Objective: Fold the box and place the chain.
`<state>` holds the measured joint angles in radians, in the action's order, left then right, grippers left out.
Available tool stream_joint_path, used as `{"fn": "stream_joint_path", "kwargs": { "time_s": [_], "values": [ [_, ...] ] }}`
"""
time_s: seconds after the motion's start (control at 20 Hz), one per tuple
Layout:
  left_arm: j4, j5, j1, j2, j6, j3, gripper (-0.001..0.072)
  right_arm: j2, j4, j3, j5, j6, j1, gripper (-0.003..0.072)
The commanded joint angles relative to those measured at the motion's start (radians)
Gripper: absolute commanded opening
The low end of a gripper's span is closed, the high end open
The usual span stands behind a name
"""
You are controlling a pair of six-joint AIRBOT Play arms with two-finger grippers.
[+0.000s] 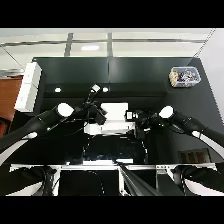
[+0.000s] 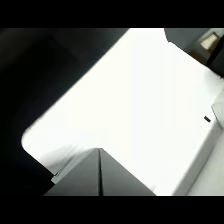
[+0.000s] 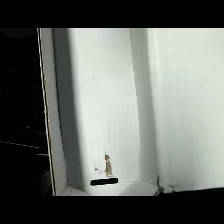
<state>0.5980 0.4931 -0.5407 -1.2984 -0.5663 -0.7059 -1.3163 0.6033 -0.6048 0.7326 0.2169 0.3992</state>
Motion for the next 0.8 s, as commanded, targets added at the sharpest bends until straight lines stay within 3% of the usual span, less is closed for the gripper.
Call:
{"fn": "stream_joint_path", "kwargs": {
  "time_s": [0.0, 0.35, 0.4, 0.5, 0.65, 0.75],
  "values": [
    [-0.004, 0.176, 0.05, -0.083, -0.045, -0.036, 0.0028, -0.001, 0.0, 0.001, 0.0, 0.0, 0.0, 0.008],
    [0.113, 0.378, 0.114, -0.125, -0.069, -0.151, 0.0026, -0.001, 0.0, 0.001, 0.0, 0.0, 0.0, 0.008],
    [0.137, 0.372, 0.125, -0.112, -0.124, -0.178, 0.0024, -0.001, 0.0, 0.001, 0.0, 0.0, 0.0, 0.008],
    [0.209, 0.296, 0.149, -0.054, -0.206, -0.191, 0.0023, -0.001, 0.0, 0.001, 0.0, 0.0, 0.0, 0.008],
    [0.327, 0.3, 0.204, 0.086, -0.233, -0.176, 0.0024, -0.001, 0.0, 0.001, 0.0, 0.0, 0.0, 0.008],
    [0.323, 0.303, 0.263, 0.185, -0.23, -0.129, 0.0026, -0.001, 0.0, 0.001, 0.0, 0.0, 0.0, 0.008]
  ]
}}
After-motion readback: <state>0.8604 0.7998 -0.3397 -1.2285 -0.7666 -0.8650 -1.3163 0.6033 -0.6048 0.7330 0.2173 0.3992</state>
